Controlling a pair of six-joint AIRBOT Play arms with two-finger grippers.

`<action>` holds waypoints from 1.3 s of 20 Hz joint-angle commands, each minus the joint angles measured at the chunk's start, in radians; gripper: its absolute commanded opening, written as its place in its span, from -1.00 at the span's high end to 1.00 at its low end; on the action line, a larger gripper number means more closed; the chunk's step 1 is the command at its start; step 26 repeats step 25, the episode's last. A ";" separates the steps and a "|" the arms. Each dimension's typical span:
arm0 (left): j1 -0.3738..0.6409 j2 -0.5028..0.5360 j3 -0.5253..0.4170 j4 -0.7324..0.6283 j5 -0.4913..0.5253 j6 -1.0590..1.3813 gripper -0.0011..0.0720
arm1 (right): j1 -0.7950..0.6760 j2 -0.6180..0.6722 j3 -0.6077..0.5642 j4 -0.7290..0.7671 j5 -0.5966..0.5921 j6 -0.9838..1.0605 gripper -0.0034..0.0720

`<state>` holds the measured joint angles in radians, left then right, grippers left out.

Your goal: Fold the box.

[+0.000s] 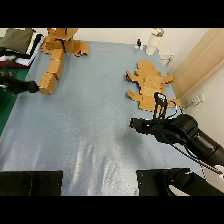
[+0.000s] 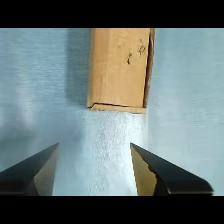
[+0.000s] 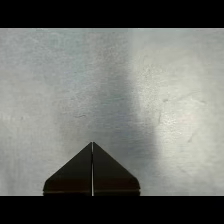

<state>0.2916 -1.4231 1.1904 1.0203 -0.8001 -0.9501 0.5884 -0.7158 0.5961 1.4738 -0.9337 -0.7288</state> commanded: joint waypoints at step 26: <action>-0.616 0.277 -0.219 -0.080 -0.204 -0.270 0.94 | -0.113 -0.692 0.540 0.317 -0.081 -0.476 0.90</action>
